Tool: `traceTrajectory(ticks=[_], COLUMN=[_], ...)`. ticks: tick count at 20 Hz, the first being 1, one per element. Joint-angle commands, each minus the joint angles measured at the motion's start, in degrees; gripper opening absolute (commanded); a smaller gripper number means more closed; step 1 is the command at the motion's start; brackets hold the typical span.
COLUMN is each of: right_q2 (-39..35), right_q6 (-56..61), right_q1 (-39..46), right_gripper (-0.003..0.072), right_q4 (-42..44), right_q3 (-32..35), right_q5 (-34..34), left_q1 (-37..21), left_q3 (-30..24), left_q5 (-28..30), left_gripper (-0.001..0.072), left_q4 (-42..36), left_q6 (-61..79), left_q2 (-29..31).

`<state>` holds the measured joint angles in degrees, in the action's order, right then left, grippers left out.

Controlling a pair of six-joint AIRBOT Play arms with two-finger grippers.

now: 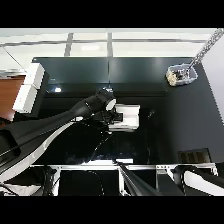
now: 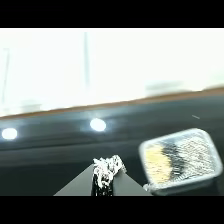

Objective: Fold the box and place the chain.

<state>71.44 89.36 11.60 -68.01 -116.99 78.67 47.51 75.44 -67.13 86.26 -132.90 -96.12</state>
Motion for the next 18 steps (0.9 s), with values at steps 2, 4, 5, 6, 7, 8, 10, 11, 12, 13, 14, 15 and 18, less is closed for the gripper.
traceTrajectory(ticks=[2, 4, 5, 6, 7, 8, 10, 11, 12, 13, 14, 15, 18], right_q2=[-7.63, -10.36, -11.54, -12.26, -12.57, -12.83, -13.46, -13.6, -13.92, -14.1, -14.1, -14.12, -14.1], right_q6=[-1.36, -2.08, -2.86, -2.86, -2.86, -2.86, -3.34, -4.07, -4.39, -4.87, -5.55, -6.05, -7.48], right_q1=[-4.96, -8.96, -10.97, -12.79, -14.64, -16.24, -19.52, -21.14, -22.64, -24.26, -25.49, -26.6, -28.85], right_gripper=[0.0017, 0.0016, 0.0017, 0.0017, 0.0017, 0.0017, 0.0017, 0.0017, 0.0017, 0.0017, 0.0017, 0.0016, 0.0017], right_q4=[4.28, 5.11, 5.46, 5.42, 5.4, 5.4, 5.42, 5.44, 5.49, 5.95, 7.06, 8.63, 14.56], right_q3=[0.44, 3.21, 4.87, 6.14, 7.21, 8.44, 12.09, 14.34, 16.96, 19.85, 22.69, 26.05, 36.35], right_q5=[4.59, 4.85, 5.57, 6.91, 8.9, 10.38, 13.14, 14.91, 15.1, 15.02, 14.91, 13.97, 4.9], left_q1=[-0.04, -0.04, -0.04, -0.04, -0.04, -0.04, -0.04, -0.04, -0.04, -0.04, -0.04, -0.04, -0.04], left_q3=[0.04, 0.04, 0.04, 0.04, 0.04, 0.04, 0.04, 0.04, 0.04, 0.04, 0.04, 0.04, 0.04], left_q5=[0.04, 0.09, 0.04, 0.04, 0.04, 0.04, 0.04, 0.02, 0.0, 0.02, 0.04, 0.04, 0.0], left_gripper=[0.0028, 0.0028, 0.0028, 0.0028, 0.0028, 0.0028, 0.0028, 0.0028, 0.0028, 0.0028, 0.0028, 0.0028, 0.0028], left_q4=[0.02, 0.04, 0.04, 0.02, 0.02, 0.02, 0.02, 0.02, 0.02, 0.02, 0.04, 0.04, 0.04], left_q6=[0.02, 0.02, 0.02, 0.0, 0.0, 0.0, 0.02, 0.02, 0.02, 0.02, 0.02, 0.02, 0.02], left_q2=[0.0, 0.0, 0.0, 0.0, 0.0, 0.0, 0.0, 0.0, 0.0, 0.0, 0.0, 0.0, 0.0])
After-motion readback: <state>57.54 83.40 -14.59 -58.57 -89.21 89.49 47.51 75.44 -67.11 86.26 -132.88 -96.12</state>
